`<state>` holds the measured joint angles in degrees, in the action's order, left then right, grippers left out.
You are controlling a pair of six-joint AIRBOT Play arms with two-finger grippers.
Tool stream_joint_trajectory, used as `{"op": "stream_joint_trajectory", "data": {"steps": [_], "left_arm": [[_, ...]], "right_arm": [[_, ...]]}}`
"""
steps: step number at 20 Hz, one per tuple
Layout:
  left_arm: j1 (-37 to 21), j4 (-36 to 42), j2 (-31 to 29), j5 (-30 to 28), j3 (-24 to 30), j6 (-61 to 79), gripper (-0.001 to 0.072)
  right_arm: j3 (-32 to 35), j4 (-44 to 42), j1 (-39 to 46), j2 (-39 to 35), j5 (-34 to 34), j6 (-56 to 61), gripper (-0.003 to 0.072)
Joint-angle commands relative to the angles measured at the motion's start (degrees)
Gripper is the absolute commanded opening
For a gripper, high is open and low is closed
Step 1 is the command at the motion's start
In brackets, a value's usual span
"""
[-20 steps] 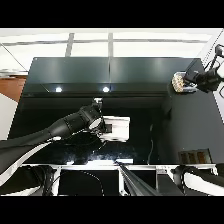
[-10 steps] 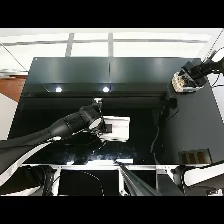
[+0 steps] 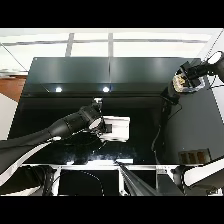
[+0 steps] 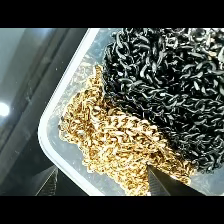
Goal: Fold the box and place the chain.
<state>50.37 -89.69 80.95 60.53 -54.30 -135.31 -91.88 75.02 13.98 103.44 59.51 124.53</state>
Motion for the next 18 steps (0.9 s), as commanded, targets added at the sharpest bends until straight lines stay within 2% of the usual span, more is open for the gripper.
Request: {"op": "stream_joint_trajectory", "data": {"steps": [1,9,13,18], "left_arm": [[-0.04,-0.02,0.02,-0.07,0.02,0.02,0.0033],[-0.04,-0.02,0.02,-0.09,0.02,0.02,0.0033],[-0.04,-0.04,0.02,-0.09,0.02,0.02,0.0033],[-0.04,-0.04,0.02,-0.09,0.02,0.02,0.0032]], "right_arm": [[-0.55,-0.28,0.11,0.15,-0.52,0.37,0.0615],[-4.81,0.57,1.51,0.15,6.29,-2.16,0.0615],[-4.79,2.78,1.46,0.87,5.77,-1.92,0.0614],[-4.79,-0.26,1.18,4.04,4.07,-1.90,0.0613]]}}
